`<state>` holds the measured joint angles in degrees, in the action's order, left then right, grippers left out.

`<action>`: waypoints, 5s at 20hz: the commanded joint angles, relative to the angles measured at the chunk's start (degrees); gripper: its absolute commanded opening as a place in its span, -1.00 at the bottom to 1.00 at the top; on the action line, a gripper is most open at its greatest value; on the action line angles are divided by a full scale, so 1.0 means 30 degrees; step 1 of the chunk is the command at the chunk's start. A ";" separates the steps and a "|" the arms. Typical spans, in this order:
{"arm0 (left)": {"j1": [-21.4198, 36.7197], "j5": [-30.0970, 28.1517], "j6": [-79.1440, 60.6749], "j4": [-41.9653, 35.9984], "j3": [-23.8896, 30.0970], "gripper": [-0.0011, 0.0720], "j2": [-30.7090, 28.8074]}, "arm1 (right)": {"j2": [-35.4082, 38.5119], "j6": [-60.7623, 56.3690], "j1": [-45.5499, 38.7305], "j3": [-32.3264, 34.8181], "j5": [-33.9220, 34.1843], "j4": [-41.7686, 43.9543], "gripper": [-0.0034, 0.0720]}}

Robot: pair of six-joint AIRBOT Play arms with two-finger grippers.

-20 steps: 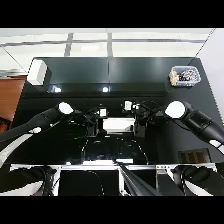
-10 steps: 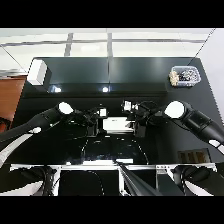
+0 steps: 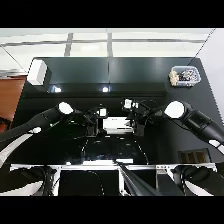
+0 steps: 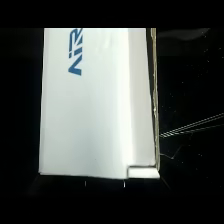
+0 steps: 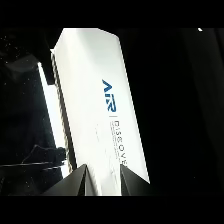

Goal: Fold the box and place the chain.

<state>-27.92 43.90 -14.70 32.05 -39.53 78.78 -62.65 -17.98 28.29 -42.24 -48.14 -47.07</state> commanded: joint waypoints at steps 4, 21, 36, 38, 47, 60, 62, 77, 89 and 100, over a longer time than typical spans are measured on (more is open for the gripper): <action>-0.0015 0.0015 -0.0015 0.0007 -0.0007 0.07 0.0015 | -0.0022 -0.0153 0.0007 0.0007 0.0160 -0.0153 -0.27; -0.0015 0.0015 -0.0015 0.0007 -0.0007 0.07 0.0015 | -0.0058 -0.0532 0.0015 0.0379 -0.0335 -0.0131 -0.27; -0.0015 0.0015 -0.0007 0.0007 -0.0007 0.07 0.0015 | 0.0670 -0.5151 -0.0678 -0.0852 -0.2361 -0.0102 -0.27; -0.0015 0.0015 -0.0015 0.0007 -0.0007 0.07 0.0015 | 0.1115 -0.8663 -0.1464 -0.1377 -0.3861 0.0044 -0.27; -0.0015 0.0015 -0.0015 0.0007 -0.0007 0.07 0.0015 | 0.0146 -1.6407 -0.1887 0.0597 -0.0612 0.7723 -0.88; -0.0007 0.0015 -0.0007 0.0000 -0.0007 0.07 0.0015 | -0.3883 -1.7464 -0.1887 0.0663 -0.1217 0.5421 -0.87; -0.0007 0.0022 -0.0007 0.0000 -0.0007 0.07 0.0015 | -0.3891 -1.7471 -0.1887 0.0656 -0.1071 0.5209 -0.87; 0.0211 0.2106 0.5632 0.4124 -0.2229 1.00 -0.1042 | 0.3708 -1.8979 -0.8714 -0.1843 -0.9122 -0.1734 -0.86; -0.3198 0.3716 1.2633 0.4794 -0.9653 1.00 0.2084 | 0.6462 -2.0371 -1.1883 0.0481 -0.7956 -0.4801 -0.86; -0.3067 0.5850 1.2611 0.5370 -1.0353 1.00 0.4218 | 0.6462 -1.9351 -1.1890 0.0517 -0.7082 -0.4816 -0.86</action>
<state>-36.91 59.29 23.11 46.96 -70.35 90.96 -43.31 -76.31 -7.35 -40.73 -71.07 -61.58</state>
